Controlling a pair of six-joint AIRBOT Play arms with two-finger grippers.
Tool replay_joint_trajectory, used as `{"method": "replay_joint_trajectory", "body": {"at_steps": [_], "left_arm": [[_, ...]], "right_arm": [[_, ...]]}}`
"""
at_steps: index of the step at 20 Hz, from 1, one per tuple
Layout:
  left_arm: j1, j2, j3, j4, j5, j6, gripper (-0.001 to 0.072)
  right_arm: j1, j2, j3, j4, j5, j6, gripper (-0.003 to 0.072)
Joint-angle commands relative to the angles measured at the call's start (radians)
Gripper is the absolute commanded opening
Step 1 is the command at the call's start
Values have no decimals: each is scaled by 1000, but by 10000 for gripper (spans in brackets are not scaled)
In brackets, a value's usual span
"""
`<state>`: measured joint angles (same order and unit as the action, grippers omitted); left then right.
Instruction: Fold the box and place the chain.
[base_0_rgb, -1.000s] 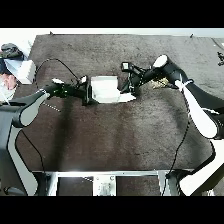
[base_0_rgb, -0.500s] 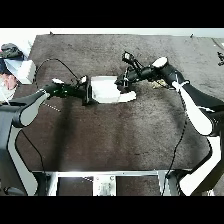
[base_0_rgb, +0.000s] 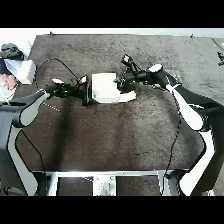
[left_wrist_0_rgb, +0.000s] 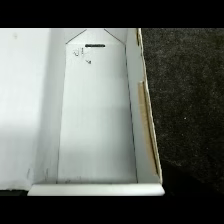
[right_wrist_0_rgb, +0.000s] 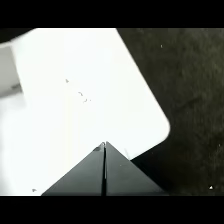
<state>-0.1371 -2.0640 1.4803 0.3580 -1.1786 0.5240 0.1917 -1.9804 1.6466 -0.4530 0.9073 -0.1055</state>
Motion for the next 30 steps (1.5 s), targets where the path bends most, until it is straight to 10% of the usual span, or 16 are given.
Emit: {"method": "replay_joint_trajectory", "body": {"at_steps": [1, 19, 20, 22, 30], "left_arm": [[1, 0, 0, 0, 0, 0, 338], [1, 0, 0, 0, 0, 0, 338], [1, 0, 0, 0, 0, 0, 338], [1, 0, 0, 0, 0, 0, 338], [1, 0, 0, 0, 0, 0, 338]], "right_arm": [[0, -23, 0, -12, -14, -7, 15], [-2, 89, 3, -130, 32, 23, 17], [-2, 121, 3, -182, 43, 58, 56], [-2, 179, 3, -316, 65, 140, 564], [2, 145, -34, -526, 218, 125, 613]]}}
